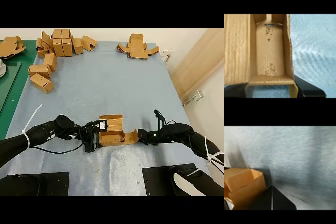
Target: Fold the box.
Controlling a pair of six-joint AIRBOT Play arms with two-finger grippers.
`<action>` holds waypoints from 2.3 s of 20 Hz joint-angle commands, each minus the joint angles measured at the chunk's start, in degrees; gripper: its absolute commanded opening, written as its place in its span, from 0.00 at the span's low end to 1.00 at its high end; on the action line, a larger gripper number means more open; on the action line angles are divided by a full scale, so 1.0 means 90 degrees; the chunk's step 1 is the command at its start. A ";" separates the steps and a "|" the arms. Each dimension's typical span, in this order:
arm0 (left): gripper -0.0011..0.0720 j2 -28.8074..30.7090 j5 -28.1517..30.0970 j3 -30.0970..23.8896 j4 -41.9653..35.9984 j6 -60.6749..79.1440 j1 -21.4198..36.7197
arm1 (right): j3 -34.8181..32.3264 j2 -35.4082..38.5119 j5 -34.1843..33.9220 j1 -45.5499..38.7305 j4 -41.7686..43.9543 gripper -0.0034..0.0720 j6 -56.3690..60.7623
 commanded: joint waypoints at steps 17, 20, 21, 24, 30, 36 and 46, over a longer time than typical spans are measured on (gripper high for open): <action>0.59 0.0002 0.0002 0.0005 0.0000 0.0002 0.0000 | 0.1015 0.0529 0.0243 0.1681 -0.0512 0.32 0.1600; 0.59 0.0002 0.0000 0.0005 0.0000 0.0002 0.0002 | 0.1217 0.0481 0.0304 0.2159 -0.1851 0.46 0.2754; 0.59 0.0002 0.0002 0.0005 0.0000 0.0000 0.0002 | 0.1282 0.0435 0.0294 0.2361 -0.2378 0.46 0.3220; 0.59 0.0002 0.0002 0.0005 0.0000 0.0002 0.0000 | 0.1625 0.0199 0.0019 0.3058 -0.3978 0.52 0.4699; 0.59 0.0000 0.0000 0.0005 0.0000 0.0002 0.0002 | 0.2657 -0.0648 -0.0682 0.4138 -0.5617 0.56 0.5923; 0.59 0.0002 0.0000 0.0005 0.0000 0.0002 0.0000 | 0.3422 -0.1622 -0.1137 0.4452 -0.5620 0.57 0.6105; 0.59 0.0000 0.0000 0.0005 0.0000 0.0002 0.0000 | 0.4340 -0.2567 -0.2390 0.5010 -0.6295 0.57 0.7550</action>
